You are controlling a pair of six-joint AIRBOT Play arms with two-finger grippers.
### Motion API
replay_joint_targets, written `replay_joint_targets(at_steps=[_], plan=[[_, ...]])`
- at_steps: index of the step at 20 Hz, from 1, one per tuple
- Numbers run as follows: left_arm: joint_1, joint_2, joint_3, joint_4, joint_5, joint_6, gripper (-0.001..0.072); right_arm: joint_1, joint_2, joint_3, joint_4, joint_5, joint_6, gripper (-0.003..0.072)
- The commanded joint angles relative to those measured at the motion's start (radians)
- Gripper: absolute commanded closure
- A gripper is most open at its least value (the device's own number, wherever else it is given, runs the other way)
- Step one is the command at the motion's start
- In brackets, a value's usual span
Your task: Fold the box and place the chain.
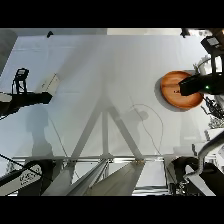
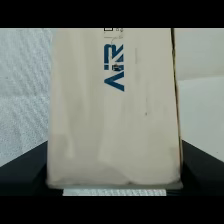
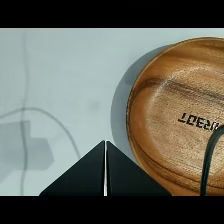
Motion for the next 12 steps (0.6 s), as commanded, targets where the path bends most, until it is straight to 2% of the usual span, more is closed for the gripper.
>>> replay_joint_targets(at_steps=[1, 5, 7, 12], plan=[[0.003, 0.005, -0.005, 0.023, -0.008, 0.004, 0.0030, 0.000, 0.001, 0.000, 0.011, -0.006, 0.000, 0.0668], [0.003, 0.144, -0.005, 0.137, -0.063, 0.004, 0.0013, 0.000, 0.001, 0.000, 0.011, -0.005, 0.000, 0.0668], [0.003, 0.237, -0.005, 0.177, -0.051, 0.005, 0.0013, 0.000, 0.001, 0.000, 0.011, -0.005, 0.001, 0.0668], [0.003, 0.420, -0.005, 0.189, -0.034, 0.004, 0.0014, 0.000, 0.001, 0.000, 0.036, -0.006, 0.000, 0.0668]])
